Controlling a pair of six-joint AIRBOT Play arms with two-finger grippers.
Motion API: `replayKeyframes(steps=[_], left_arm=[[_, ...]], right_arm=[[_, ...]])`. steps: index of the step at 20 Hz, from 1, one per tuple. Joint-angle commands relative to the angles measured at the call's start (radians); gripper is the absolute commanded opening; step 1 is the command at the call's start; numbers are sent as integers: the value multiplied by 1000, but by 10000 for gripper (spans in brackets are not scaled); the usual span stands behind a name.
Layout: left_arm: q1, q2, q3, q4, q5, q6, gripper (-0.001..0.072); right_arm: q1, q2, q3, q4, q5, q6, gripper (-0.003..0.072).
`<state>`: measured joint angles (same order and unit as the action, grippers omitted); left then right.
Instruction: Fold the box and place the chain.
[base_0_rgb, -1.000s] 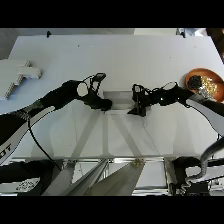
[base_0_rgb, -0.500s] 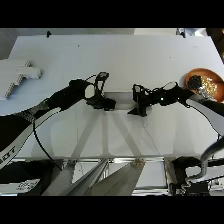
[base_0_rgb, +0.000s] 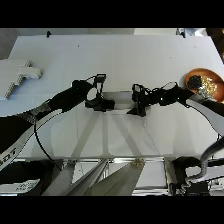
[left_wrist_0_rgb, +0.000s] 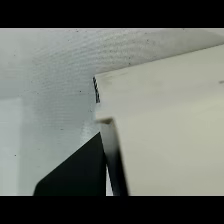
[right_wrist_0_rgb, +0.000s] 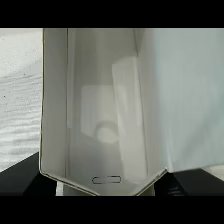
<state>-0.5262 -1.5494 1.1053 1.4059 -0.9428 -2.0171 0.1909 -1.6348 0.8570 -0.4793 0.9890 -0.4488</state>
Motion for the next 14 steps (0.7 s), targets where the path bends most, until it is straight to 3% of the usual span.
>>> replayKeyframes(steps=[1,8,9,12,14], left_arm=[[-6,1,0,-14,37,-13,7],[-35,1,0,-24,80,-14,6],[-35,2,0,-27,71,-14,36],[-33,16,0,-27,63,-14,273],[-21,38,0,-39,63,-13,319]], right_arm=[[0,0,1,-6,-5,-4,526],[0,0,1,-6,-5,-4,526],[0,0,1,-6,-5,-4,526],[0,0,1,-6,-5,-4,526],[0,0,1,-6,-5,-4,526]])
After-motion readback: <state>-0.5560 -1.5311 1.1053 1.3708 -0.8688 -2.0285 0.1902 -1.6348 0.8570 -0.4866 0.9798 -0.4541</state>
